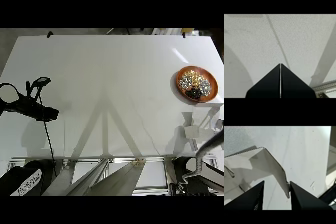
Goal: Fold the box and place the chain.
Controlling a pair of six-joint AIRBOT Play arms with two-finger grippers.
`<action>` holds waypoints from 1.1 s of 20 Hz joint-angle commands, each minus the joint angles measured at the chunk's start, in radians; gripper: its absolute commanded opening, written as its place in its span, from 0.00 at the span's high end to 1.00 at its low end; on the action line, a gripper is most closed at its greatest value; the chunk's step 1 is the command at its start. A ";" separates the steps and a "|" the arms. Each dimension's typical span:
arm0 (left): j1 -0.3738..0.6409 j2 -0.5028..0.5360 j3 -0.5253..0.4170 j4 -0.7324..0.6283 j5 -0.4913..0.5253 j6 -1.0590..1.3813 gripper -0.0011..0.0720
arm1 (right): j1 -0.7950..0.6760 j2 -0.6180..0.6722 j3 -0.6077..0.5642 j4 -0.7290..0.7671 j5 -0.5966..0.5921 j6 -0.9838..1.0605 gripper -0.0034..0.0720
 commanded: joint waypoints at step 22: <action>0.000 0.000 0.000 0.002 0.009 0.064 0.97 | 0.686 0.603 -0.187 0.854 0.201 0.086 0.94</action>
